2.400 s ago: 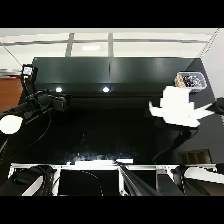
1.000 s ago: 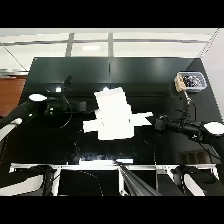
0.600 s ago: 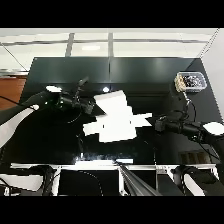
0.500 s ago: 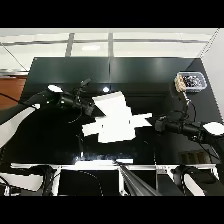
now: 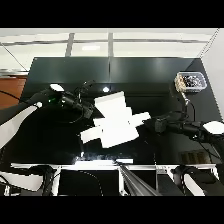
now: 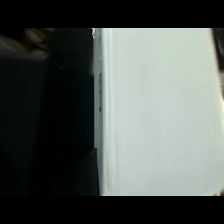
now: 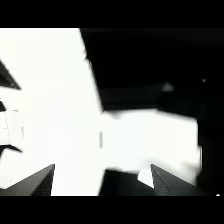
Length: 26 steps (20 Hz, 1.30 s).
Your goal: Fold the box and place the chain.
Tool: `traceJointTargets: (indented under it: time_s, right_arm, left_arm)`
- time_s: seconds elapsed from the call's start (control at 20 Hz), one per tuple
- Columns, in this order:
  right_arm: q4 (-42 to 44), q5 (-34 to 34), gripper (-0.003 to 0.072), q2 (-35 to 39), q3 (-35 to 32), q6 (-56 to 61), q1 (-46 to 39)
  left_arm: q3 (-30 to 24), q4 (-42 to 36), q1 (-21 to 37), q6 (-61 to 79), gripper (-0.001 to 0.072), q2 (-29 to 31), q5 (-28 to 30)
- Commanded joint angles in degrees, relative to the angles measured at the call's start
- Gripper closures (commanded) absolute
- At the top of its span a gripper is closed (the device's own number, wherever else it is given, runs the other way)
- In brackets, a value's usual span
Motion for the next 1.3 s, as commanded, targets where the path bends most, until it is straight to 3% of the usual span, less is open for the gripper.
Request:
traceJointTargets:
  time_s: [0.0,0.1,0.25,0.3,0.45,0.55,0.85,1.1,1.25]
  right_arm:
    - [-12.13,3.54,0.0002,0.07,7.19,1.29,-0.76]
    - [-18.88,5.81,0.0002,0.07,11.93,1.25,-0.72]
    - [-20.92,7.39,0.0002,0.04,13.03,-3.21,-0.48]
    - [-21.51,7.65,0.0002,0.04,12.92,-5.16,0.09]
    - [-25.03,6.40,0.0002,0.02,12.81,-12.11,4.79]
    - [-26.21,3.85,0.0002,-0.24,12.20,-16.81,9.22]
    - [-26.97,-3.96,0.0002,-2.80,7.06,-21.53,19.65]
    - [-27.26,-6.73,0.0003,-5.31,2.89,-22.38,27.43]
    - [-31.76,-8.24,0.0003,-7.76,2.36,-23.58,29.81]
  left_arm:
    - [-0.11,7.76,-1.86,-5.31,0.0687,4.28,-1.20]
    - [-2.54,12.17,-5.86,-6.19,0.0687,10.78,4.59]
    - [-9.64,8.37,-9.33,4.90,0.0682,20.39,20.46]
    - [-11.21,7.91,-9.70,8.26,0.0682,21.70,22.53]
    - [-12.22,13.94,-10.32,16.94,0.0682,21.53,22.64]
    - [-12.68,11.87,-10.58,18.69,0.0682,20.33,25.55]
    - [-12.66,10.03,-10.95,24.85,0.0682,13.20,26.32]
    - [-12.59,9.94,-11.43,25.88,0.0682,12.66,26.36]
    - [-12.41,9.94,-11.37,25.88,0.0681,12.68,26.34]
